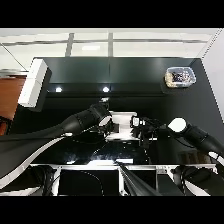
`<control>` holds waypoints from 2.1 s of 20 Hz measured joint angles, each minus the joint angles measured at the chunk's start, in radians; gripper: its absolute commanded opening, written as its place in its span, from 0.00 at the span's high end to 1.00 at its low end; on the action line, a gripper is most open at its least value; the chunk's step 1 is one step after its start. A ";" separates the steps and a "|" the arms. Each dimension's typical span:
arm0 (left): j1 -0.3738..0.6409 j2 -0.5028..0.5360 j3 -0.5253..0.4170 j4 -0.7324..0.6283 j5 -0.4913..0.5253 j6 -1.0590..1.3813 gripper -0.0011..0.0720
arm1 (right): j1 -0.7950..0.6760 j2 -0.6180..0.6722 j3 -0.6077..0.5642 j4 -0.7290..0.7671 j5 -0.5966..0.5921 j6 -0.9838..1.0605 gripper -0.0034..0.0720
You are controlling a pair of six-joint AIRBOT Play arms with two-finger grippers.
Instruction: Fold the box and place the chain.
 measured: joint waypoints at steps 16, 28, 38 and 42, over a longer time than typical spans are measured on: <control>0.000 0.000 0.000 0.002 -0.006 0.003 0.95 | -0.670 0.224 0.039 -0.247 0.234 0.961 0.90; 0.000 0.000 0.000 0.001 -0.005 0.001 0.95 | -0.561 -0.117 0.034 -0.209 0.409 1.221 0.88; 0.000 0.000 0.000 0.002 -0.006 0.002 0.95 | -0.428 -0.139 0.151 0.001 0.518 1.040 0.05; 0.000 0.000 0.000 0.002 -0.006 0.002 0.95 | -0.346 -0.139 0.173 0.008 0.531 1.059 0.26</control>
